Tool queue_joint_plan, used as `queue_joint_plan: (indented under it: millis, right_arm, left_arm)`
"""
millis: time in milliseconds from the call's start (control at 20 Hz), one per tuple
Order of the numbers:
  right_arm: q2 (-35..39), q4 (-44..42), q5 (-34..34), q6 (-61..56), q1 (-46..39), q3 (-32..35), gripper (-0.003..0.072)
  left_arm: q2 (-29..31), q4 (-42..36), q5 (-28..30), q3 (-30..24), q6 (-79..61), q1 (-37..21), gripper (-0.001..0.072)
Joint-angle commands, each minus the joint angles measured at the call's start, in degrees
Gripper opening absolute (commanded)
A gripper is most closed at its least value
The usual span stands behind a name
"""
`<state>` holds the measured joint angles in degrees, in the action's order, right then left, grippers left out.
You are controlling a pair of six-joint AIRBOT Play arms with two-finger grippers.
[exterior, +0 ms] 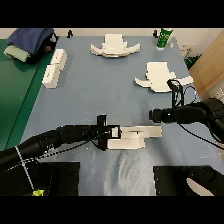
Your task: Fold the box.
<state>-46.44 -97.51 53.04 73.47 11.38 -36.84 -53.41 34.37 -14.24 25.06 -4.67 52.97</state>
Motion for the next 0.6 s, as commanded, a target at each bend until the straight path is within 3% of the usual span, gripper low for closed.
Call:
queue_joint_plan:
  millis: [0,150,350,550]
  right_arm:
    - [-0.04,-0.35,0.00,0.00,0.04,0.02,0.0245]
    - [-0.04,-0.33,0.00,0.00,0.04,0.02,0.0245]
    - [-0.04,-0.31,-0.02,0.00,0.04,0.02,0.0245]
    - [-0.04,-0.26,-0.20,0.00,0.04,0.02,0.0245]
  left_arm:
    - [-0.42,0.17,-0.28,-0.13,0.20,0.17,0.0013]
    - [-0.42,0.20,-2.34,3.04,0.48,-1.49,0.0012]
    - [-0.70,0.61,-16.68,7.02,3.93,-8.90,0.0013]
    - [-3.17,0.76,-22.53,7.17,3.91,-12.11,0.0013]
